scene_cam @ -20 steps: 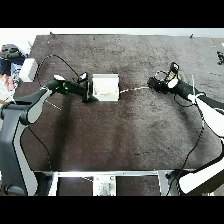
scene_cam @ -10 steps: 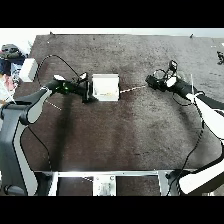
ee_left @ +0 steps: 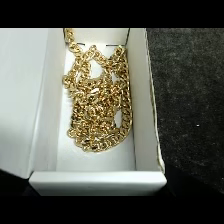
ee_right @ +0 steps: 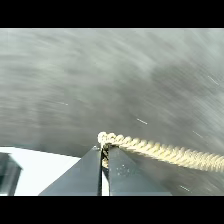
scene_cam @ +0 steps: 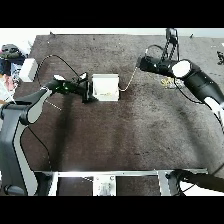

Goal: Fold the box and place the chain.

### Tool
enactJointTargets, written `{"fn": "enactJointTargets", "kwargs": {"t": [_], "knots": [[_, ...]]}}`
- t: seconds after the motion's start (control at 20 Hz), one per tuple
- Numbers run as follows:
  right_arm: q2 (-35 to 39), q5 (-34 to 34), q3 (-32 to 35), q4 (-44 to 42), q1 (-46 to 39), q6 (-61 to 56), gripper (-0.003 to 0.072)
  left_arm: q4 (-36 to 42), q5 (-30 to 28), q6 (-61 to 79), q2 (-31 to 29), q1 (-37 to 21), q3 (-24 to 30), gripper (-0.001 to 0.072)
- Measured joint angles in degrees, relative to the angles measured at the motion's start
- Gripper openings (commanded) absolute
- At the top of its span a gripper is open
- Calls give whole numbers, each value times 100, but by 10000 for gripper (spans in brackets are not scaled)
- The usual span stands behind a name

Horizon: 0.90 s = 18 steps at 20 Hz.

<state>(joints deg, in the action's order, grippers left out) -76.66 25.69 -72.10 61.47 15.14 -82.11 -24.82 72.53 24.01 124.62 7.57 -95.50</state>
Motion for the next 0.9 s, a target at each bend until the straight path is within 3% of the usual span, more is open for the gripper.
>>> {"fn": "enactJointTargets", "kwargs": {"t": [0.5,0.9], "knots": [[402,-625,-389,-2,1215,236,14,0,0,2,0,0,0,404],[-673,-254,-428,-20,1528,251,15,0,0,0,0,0,0,404]]}}
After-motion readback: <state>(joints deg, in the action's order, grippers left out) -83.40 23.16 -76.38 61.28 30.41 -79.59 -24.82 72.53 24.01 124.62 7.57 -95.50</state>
